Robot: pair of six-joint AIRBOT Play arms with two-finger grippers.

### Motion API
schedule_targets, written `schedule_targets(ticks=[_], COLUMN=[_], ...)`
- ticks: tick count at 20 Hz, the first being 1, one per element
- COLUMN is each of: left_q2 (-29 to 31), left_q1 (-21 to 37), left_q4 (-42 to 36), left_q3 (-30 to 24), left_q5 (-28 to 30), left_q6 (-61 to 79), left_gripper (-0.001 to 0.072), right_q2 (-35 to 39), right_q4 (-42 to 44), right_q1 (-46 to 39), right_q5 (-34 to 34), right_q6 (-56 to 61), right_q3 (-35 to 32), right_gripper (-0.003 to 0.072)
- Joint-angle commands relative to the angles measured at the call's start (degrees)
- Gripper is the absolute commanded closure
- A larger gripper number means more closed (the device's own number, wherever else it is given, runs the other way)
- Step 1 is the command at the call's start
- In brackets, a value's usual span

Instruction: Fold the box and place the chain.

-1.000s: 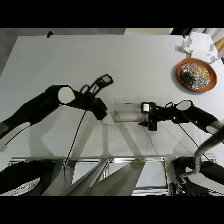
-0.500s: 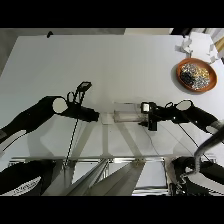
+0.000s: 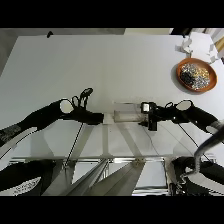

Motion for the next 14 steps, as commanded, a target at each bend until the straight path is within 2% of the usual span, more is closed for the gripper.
schedule_targets(ticks=[1, 4, 8, 9, 12, 14], left_q2=[-0.52, -0.48, 0.72, 1.03, 1.22, 1.20], left_q1=[-0.59, -1.38, -1.73, -1.73, -1.75, -1.99], left_q4=[-6.32, -10.58, -10.95, -10.97, -12.35, -12.70], left_q3=[-0.07, 0.04, 1.92, 2.56, 3.65, 3.65], left_q5=[0.48, 0.26, 0.48, 0.46, 0.46, 0.39], left_q6=[9.84, 16.98, 19.76, 19.76, 19.61, 19.58], left_gripper=[0.0707, 0.0702, 0.0695, 0.0654, 0.0445, 0.0385], right_q2=[0.02, 0.02, 0.02, 0.02, 0.02, 0.02], right_q4=[0.00, 0.00, 0.00, 0.00, 0.00, 0.00], right_q1=[0.02, 0.02, 0.02, 0.02, 0.02, 0.02], right_q5=[0.02, 0.02, 0.02, 0.02, 0.02, 0.00], right_q6=[0.00, 0.02, 0.00, 0.02, 0.00, 0.00], right_q3=[0.02, 0.02, 0.02, 0.02, 0.02, 0.02], right_gripper=[0.0216, 0.0216, 0.0216, 0.0216, 0.0216, 0.0216])
